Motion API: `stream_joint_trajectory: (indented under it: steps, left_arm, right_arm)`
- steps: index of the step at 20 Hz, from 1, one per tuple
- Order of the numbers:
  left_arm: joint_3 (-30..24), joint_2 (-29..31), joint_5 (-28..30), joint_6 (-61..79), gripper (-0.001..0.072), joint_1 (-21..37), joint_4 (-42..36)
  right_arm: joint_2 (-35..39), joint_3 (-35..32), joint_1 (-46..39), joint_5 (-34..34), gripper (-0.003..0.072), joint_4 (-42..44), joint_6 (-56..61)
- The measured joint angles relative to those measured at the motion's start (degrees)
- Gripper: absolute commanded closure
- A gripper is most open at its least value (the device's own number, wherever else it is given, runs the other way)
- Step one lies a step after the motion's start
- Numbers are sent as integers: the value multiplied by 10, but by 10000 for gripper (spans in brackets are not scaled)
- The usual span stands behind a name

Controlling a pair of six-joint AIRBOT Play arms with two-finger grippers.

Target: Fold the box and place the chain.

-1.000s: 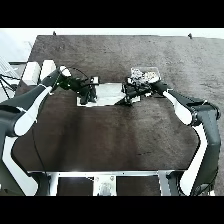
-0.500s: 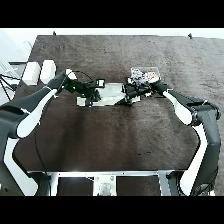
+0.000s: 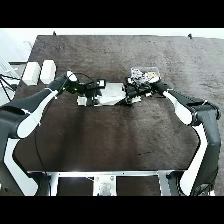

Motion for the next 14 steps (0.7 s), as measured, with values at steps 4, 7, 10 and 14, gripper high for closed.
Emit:
stream_joint_trajectory:
  steps: [4,7,10,14]
  left_arm:
    - [2,0,3,-3,118,0,2]
    - [3,0,5,-4,120,3,4]
    - [5,1,0,-3,430,19,3]
    - [9,5,-38,-1,605,50,-11]
  right_arm:
    - [0,0,0,0,210,0,0]
    - [0,0,0,0,210,0,-1]
    - [0,0,1,-2,210,2,-2]
    - [0,0,1,-2,209,2,-2]
